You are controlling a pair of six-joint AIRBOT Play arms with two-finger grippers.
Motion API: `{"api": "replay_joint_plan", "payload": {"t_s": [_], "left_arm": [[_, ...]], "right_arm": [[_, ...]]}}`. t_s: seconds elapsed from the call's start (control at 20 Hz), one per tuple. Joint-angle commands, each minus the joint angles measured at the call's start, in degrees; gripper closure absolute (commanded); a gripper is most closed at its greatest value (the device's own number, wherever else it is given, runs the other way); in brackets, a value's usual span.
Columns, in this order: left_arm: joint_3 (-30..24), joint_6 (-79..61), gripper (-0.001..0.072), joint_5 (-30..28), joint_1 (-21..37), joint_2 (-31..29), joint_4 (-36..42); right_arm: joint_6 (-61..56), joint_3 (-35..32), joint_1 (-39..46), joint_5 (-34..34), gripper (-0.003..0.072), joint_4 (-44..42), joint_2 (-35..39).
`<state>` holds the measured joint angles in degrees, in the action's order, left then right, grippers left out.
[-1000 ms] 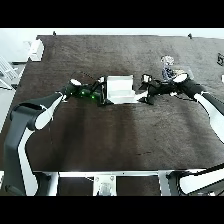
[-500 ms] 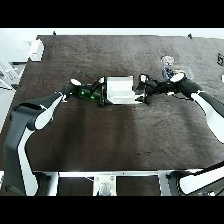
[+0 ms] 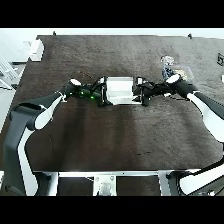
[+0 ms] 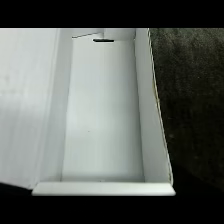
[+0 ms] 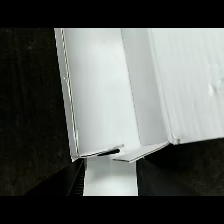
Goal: Fold the box and place the chain.
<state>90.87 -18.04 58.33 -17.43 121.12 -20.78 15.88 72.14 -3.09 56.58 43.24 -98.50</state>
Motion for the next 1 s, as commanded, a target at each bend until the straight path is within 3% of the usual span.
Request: {"api": "replay_joint_plan", "payload": {"t_s": [0.0, 0.35, 0.65, 0.7, 0.9, 0.95], "left_arm": [[-0.02, 0.02, 0.0236, -0.15, 0.00, 0.04, 0.00], [-0.02, 0.00, 0.0236, 0.20, 0.00, 0.04, 0.02], [-0.02, 0.00, 0.0236, 0.22, 0.00, 0.04, 0.02], [-0.02, 0.00, 0.0236, 0.22, 0.00, 0.04, 0.02], [-0.02, 0.02, 0.0236, 0.26, 0.00, 0.04, 0.17], [-0.02, 0.02, 0.0237, 0.26, 0.00, 0.04, 0.20]], "right_arm": [[1.57, 0.07, -1.18, 0.35, 0.0355, -2.29, -0.09], [3.87, 0.13, -2.56, 0.50, 0.0357, -7.23, -1.70], [3.93, 0.13, -2.29, 0.90, 0.0221, -6.58, -1.75], [3.93, 0.13, -2.19, 0.87, 0.0148, -6.40, -1.75], [4.35, 0.13, -2.01, 0.85, 0.0122, -2.73, -1.75], [4.37, 0.13, -2.03, 0.85, 0.0077, -2.19, -1.75]]}}
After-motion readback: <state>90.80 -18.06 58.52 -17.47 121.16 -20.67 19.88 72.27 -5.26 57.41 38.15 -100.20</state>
